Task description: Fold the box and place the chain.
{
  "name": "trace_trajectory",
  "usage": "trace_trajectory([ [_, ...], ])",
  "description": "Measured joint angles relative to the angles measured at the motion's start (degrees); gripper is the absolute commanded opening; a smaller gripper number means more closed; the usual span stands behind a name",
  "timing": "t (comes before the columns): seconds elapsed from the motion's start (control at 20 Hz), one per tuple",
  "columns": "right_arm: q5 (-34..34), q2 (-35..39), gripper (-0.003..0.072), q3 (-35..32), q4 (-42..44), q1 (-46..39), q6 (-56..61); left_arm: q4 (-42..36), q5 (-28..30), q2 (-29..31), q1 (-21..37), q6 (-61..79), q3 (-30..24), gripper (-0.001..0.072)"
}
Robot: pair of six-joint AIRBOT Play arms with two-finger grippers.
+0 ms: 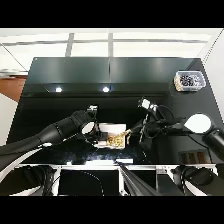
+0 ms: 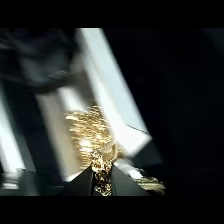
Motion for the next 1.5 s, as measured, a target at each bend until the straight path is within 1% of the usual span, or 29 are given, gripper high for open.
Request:
trace_trajectory([
  [0.1,3.3,0.6,0.0041,1.9,3.6,-0.8,2.1,0.0,0.0,0.0,0.0,0.0,0.0,0.0034],
  [0.25,5.0,1.0,0.004,3.2,10.5,-1.3,3.5,0.0,-0.1,0.0,0.0,0.0,0.0,0.0033],
  [0.35,3.5,1.1,0.004,3.6,15.6,-1.4,4.0,0.0,-0.1,0.0,0.0,0.0,0.0,0.0034],
  [0.45,1.2,1.1,0.004,3.8,18.5,-1.2,4.2,0.0,-0.1,0.0,0.0,0.0,0.0,0.0033],
  [0.65,-2.2,-0.2,0.0041,3.7,19.2,0.5,4.3,0.1,-0.1,0.0,0.0,0.0,0.0,0.0034],
  [0.7,-2.6,-0.7,0.0066,3.5,18.5,0.9,4.3,0.1,-0.1,0.0,0.0,0.0,0.0,0.0033],
  [0.75,-3.0,-1.2,0.0306,3.2,17.8,1.4,4.7,0.1,-0.1,0.0,0.0,0.0,0.0,0.0033],
  [0.8,-3.3,-1.5,0.0568,2.9,16.9,1.7,5.0,0.1,-0.1,0.0,0.0,0.0,0.0,0.0033],
  [0.85,-3.4,-1.8,0.0612,2.7,15.3,1.8,5.8,0.1,-0.1,0.0,0.0,0.0,0.0,0.0033],
  [1.0,-3.6,-2.2,0.0612,2.6,11.6,0.1,7.7,0.1,-0.1,0.0,0.0,-0.1,0.0,0.003],
  [1.15,-2.4,-1.6,0.0612,3.5,9.8,-5.1,8.4,0.3,-0.1,0.0,0.0,-0.4,0.0,0.003],
  [1.35,-1.0,-0.8,0.0612,5.4,9.5,-12.2,9.2,2.9,1.2,0.0,0.0,-3.7,0.0,0.0032],
  [1.5,-0.3,-0.6,0.0612,5.9,9.4,-14.4,9.3,4.0,3.0,0.0,0.0,-5.2,0.0,0.0033],
])
